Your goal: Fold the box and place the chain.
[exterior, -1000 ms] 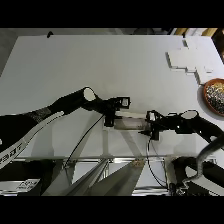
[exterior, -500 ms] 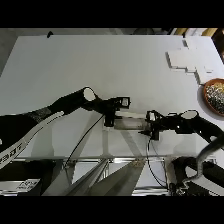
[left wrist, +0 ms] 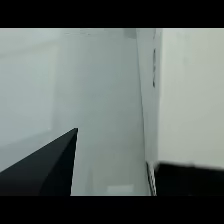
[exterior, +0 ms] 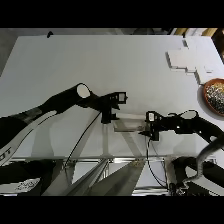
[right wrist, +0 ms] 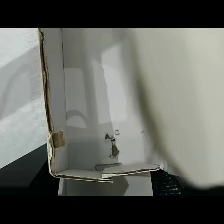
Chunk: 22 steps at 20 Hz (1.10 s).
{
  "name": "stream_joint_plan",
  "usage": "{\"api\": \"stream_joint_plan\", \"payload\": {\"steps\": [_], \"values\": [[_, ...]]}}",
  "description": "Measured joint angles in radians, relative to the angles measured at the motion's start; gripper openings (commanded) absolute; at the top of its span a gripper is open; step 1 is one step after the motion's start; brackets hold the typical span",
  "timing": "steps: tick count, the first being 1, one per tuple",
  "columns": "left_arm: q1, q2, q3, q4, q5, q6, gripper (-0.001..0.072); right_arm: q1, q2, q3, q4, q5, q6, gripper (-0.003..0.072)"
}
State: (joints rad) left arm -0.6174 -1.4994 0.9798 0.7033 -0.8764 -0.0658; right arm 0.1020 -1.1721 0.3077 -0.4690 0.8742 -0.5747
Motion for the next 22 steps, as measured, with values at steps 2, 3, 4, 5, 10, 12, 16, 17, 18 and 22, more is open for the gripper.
{"api": "stream_joint_plan", "payload": {"steps": [2, 3, 4, 5, 10, 12, 16, 17, 18, 22], "values": [[0.017, 0.041, 0.000, 0.030, -0.008, -0.053, 0.0502, 0.000, 0.000, 0.000, 0.001, -0.001, 0.002, 0.0407], [0.024, 0.064, 0.000, 0.053, -0.011, -0.084, 0.0502, 0.000, 0.000, 0.000, 0.000, -0.001, 0.001, 0.0407], [0.028, 0.085, 0.000, 0.079, -0.017, -0.115, 0.0502, 0.000, 0.000, 0.000, 0.000, -0.001, 0.000, 0.0407], [0.031, 0.107, 0.000, 0.107, -0.027, -0.147, 0.0502, 0.000, 0.000, 0.000, 0.000, -0.001, 0.000, 0.0407], [0.037, 0.188, 0.000, 0.197, -0.070, -0.260, 0.0483, 0.000, 0.000, 0.000, -0.001, 0.000, -0.002, 0.0407], [0.038, 0.209, 0.000, 0.214, -0.084, -0.279, 0.0483, 0.000, 0.000, 0.000, -0.001, 0.000, -0.002, 0.0407], [0.038, 0.230, 0.000, 0.226, -0.098, -0.299, 0.0483, 0.000, 0.000, 0.000, -0.002, 0.001, -0.002, 0.0407], [0.038, 0.232, 0.000, 0.229, -0.101, -0.304, 0.0483, 0.000, 0.000, 0.000, -0.002, 0.001, -0.002, 0.0407], [0.038, 0.233, 0.000, 0.229, -0.105, -0.311, 0.0483, 0.000, 0.000, 0.000, -0.002, 0.001, -0.002, 0.0407], [0.038, 0.252, 0.000, 0.232, -0.140, -0.362, 0.0198, 0.000, 0.000, 0.000, -0.002, 0.001, -0.002, 0.0407]]}}
